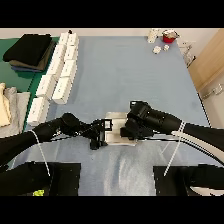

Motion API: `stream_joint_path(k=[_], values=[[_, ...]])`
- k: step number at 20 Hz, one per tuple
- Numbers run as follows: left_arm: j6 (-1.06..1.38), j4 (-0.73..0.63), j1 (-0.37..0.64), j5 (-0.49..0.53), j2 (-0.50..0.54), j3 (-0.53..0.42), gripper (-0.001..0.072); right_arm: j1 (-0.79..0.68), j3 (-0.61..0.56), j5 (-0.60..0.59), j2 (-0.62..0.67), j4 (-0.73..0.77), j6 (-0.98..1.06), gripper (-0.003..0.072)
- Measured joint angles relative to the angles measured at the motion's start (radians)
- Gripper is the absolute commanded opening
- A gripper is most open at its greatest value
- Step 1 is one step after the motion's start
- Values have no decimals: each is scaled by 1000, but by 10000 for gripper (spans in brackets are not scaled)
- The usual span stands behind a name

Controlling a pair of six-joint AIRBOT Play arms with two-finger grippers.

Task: Fold the box.

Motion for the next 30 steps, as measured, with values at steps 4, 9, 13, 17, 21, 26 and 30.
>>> stream_joint_path(k=[4,9,13,17,21,26,30], values=[[0,0,0,0,0,0,521,0,13,-6,4,3,-11,564],[0,0,0,0,0,0,521,-1,82,-63,40,10,-39,563],[0,0,0,0,0,0,521,-11,155,-158,119,-37,-56,71],[0,0,0,0,0,0,521,-146,153,-259,155,-98,-138,5],[0,0,0,0,0,0,521,-427,130,-110,98,124,-407,4],[0,0,0,0,0,0,521,-727,141,-16,-100,717,-907,4],[0,0,0,0,0,0,521,-769,173,-141,-224,932,-1173,5]])
